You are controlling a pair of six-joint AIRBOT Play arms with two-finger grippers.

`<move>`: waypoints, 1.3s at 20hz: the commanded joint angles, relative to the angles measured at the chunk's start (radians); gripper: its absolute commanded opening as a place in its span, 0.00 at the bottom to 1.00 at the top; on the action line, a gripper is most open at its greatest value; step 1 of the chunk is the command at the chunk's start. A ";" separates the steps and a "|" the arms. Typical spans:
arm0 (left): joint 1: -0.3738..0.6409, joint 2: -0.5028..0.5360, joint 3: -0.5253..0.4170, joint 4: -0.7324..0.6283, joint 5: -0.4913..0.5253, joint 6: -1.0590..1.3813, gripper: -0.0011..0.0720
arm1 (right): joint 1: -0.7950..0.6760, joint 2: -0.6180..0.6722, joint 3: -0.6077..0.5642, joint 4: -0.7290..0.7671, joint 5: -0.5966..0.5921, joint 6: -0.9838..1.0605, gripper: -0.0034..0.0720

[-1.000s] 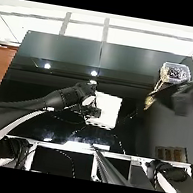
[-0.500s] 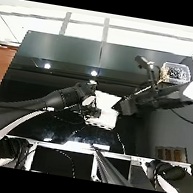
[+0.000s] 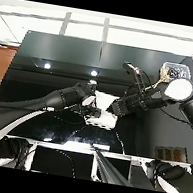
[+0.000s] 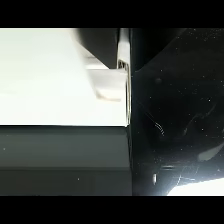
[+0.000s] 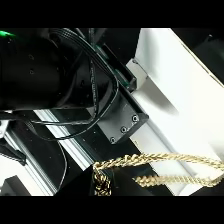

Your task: Fold the box and place the chain.

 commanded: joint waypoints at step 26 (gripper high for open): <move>0.001 0.001 0.000 0.000 -0.011 0.000 0.06 | -0.644 -0.342 0.084 -0.626 -0.465 0.461 1.00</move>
